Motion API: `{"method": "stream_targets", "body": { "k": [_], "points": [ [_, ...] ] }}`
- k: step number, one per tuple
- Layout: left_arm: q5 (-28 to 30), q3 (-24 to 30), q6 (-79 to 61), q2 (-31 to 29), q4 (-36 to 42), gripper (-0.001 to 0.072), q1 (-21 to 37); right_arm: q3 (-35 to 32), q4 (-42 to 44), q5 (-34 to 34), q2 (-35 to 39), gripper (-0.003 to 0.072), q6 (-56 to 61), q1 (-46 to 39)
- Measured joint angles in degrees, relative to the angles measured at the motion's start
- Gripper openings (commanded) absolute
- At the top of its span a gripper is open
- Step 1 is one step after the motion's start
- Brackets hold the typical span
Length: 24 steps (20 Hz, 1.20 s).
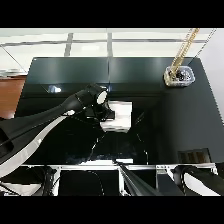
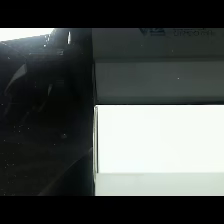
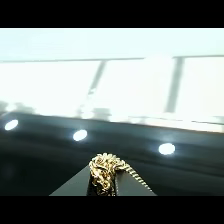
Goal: Fold the box and place the chain.
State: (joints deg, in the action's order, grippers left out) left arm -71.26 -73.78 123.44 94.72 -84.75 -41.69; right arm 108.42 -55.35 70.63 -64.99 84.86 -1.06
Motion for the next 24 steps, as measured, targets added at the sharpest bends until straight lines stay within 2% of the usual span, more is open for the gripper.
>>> {"method": "stream_targets", "body": {
  "k": [5,10,17,24],
  "points": [
    [-0.87,0.0,0.02,0.0,-0.04,0.0031,0.0,-2.23,4.92,6.45,1.57,0.0013,-0.87,3.54],
    [-1.01,0.0,0.0,0.02,-0.04,0.0031,-0.02,-10.84,10.8,12.17,1.84,0.0013,-1.31,9.57],
    [-1.11,0.0,0.0,0.0,-0.02,0.0031,0.0,-23.78,16.52,5.51,0.59,0.0013,-2.47,17.75],
    [-1.11,0.0,0.0,0.02,-0.02,0.0031,-0.02,-39.89,17.27,-0.09,-0.44,0.0014,-3.06,19.93]
  ]
}}
